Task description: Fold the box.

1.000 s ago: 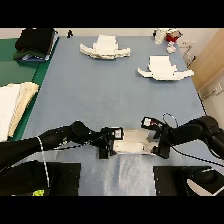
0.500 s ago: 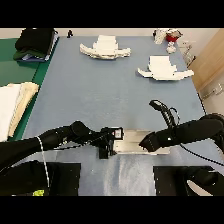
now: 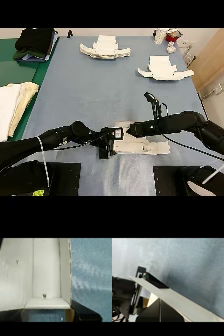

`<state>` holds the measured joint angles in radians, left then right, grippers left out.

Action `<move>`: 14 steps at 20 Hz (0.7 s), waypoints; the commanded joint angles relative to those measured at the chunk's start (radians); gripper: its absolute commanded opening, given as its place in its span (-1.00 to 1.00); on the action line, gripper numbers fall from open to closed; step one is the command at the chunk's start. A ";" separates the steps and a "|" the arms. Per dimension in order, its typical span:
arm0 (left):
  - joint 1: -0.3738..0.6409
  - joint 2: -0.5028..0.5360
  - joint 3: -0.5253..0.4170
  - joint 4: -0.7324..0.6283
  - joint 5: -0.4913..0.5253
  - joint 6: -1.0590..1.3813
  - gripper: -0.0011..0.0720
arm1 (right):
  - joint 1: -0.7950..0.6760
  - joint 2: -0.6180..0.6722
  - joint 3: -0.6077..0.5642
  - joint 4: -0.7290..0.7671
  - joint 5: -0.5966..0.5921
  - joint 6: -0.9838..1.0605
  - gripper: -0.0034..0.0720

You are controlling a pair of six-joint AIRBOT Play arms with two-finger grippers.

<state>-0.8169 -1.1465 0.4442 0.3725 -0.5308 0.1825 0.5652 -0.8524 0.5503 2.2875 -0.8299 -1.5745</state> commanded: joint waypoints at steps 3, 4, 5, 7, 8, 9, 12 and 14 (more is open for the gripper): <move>0.000 0.000 0.000 0.000 0.000 0.000 0.31 | 0.002 -0.118 0.001 -0.040 0.048 0.004 -0.90; 0.000 0.000 0.000 0.000 0.000 0.000 0.30 | 0.002 -0.126 0.001 -0.048 0.051 0.003 -0.90; 0.000 0.000 0.000 0.000 0.000 0.000 0.31 | 0.002 -0.131 0.001 -0.063 0.055 0.003 -0.90; 0.000 0.000 0.000 0.000 0.000 0.000 0.30 | 0.002 -0.136 0.001 -0.092 0.067 0.003 -0.90; 0.000 0.000 0.000 0.000 0.000 0.000 0.30 | 0.002 -0.139 0.001 -0.102 0.072 0.003 -0.90; 0.000 0.000 0.000 0.000 0.000 0.000 0.30 | 0.002 -0.144 0.001 -0.110 0.078 0.003 -0.90; 0.000 0.000 0.000 0.000 0.000 0.000 0.31 | 0.002 -0.160 0.001 -0.129 0.095 0.002 -0.90; 0.000 0.000 0.001 0.000 0.000 0.000 0.31 | 0.002 -0.156 0.001 -0.143 0.093 -0.027 -0.91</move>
